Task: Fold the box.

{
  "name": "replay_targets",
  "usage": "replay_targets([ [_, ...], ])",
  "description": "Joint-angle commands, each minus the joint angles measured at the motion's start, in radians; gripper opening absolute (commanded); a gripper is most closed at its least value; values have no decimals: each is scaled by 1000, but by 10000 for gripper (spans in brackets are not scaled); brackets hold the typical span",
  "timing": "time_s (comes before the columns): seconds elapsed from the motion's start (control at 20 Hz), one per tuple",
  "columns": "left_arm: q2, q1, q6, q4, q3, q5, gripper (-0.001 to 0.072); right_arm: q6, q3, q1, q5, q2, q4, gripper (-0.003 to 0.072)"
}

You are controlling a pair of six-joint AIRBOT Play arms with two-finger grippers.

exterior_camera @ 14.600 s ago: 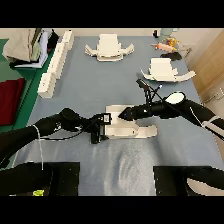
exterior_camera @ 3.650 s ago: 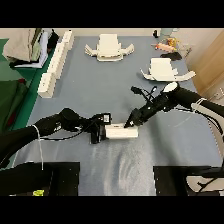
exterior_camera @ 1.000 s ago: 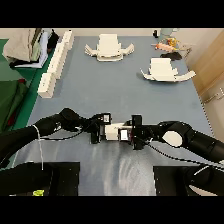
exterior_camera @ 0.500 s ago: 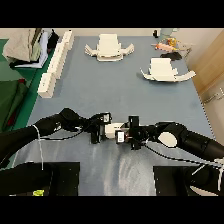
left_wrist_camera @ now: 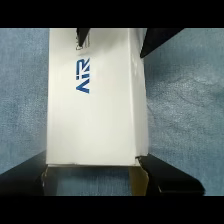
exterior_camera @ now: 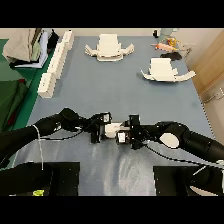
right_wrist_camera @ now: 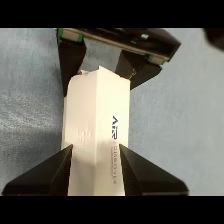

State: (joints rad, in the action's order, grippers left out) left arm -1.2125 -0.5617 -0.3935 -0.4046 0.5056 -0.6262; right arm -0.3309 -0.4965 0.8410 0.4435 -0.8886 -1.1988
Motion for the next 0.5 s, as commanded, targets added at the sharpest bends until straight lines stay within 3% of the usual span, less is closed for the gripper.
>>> replay_targets([
  [0.0, 0, 0, 1, 0, 0, -2, 475, 0, -1, 3, -19, 39, 9, 447],
  [0.45, 0, 0, 1, 0, 0, -2, 475, 0, -4, 0, -94, 47, -3, 442],
])
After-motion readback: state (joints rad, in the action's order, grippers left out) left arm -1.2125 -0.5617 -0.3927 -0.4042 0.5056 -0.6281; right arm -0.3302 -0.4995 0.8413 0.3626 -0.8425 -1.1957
